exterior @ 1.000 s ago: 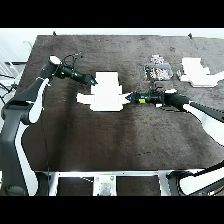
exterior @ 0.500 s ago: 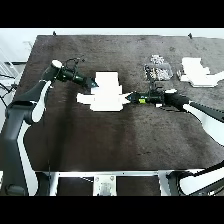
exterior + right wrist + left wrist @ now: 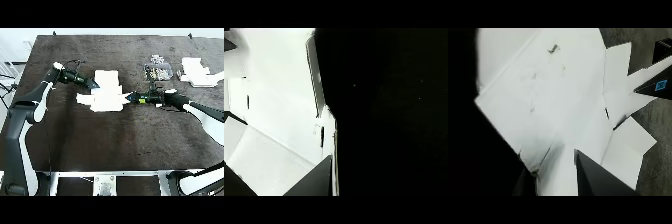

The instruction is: Fold the box and place the chain.

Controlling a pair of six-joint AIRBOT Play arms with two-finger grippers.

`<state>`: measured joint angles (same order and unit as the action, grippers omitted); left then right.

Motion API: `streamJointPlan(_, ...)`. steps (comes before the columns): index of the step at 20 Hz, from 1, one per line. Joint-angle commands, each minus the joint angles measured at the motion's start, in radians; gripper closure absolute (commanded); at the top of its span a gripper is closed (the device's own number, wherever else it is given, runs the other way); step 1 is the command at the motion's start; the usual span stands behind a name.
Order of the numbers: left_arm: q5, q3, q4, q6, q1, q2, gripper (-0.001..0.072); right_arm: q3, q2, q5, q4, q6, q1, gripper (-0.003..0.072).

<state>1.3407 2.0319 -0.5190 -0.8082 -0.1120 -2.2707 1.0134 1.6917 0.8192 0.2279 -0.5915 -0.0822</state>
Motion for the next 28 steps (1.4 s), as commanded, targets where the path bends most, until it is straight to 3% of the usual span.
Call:
streamJointPlan(1, 0.006, 0.001, 0.013, 0.015, 0.001, -0.004, 0.0471, 0.0, 0.0, 0.0, 0.0, 0.002, 0.0, 0.0675)
streamJointPlan(3, 0.01, 0.001, 0.013, 0.025, 0.001, -0.004, 0.0473, 0.0, 0.0, 0.0, 0.0, 0.002, 0.0, 0.0675)
streamJointPlan(5, 0.025, 0.001, 0.013, 0.036, 0.001, -0.004, 0.0589, 0.0, 0.0, 0.0, 0.0, 0.002, 0.0, 0.0675)
streamJointPlan(10, 0.069, 0.001, 0.011, 0.112, 0.001, -0.004, 0.0594, 0.0, 0.0, -0.013, -0.001, 0.001, 0.0, 0.0674)
streamJointPlan(11, 0.074, 0.001, 0.011, 0.131, 0.001, -0.004, 0.0689, 0.0, 0.0, -0.015, -0.001, 0.001, 0.0, 0.067)
streamJointPlan(13, 0.092, 0.001, 0.012, 0.186, 0.001, -0.004, 0.0689, 0.0, 0.0, -0.015, -0.006, 0.001, 0.001, 0.0464)
streamJointPlan(23, 0.177, -0.014, 0.102, 0.601, 0.001, 0.012, 0.0695, 0.0, -0.089, -0.004, -0.027, 0.001, 0.169, 0.0454)
streamJointPlan(26, 0.122, -0.105, 0.102, 0.716, 0.001, 0.087, 0.0695, -0.002, -0.089, 0.011, -0.026, 0.002, 0.174, 0.0453)
streamJointPlan(28, 0.025, -0.216, 0.103, 0.822, 0.0, 0.16, 0.0695, -0.002, -0.089, 0.011, -0.027, 0.009, 0.172, 0.0453)
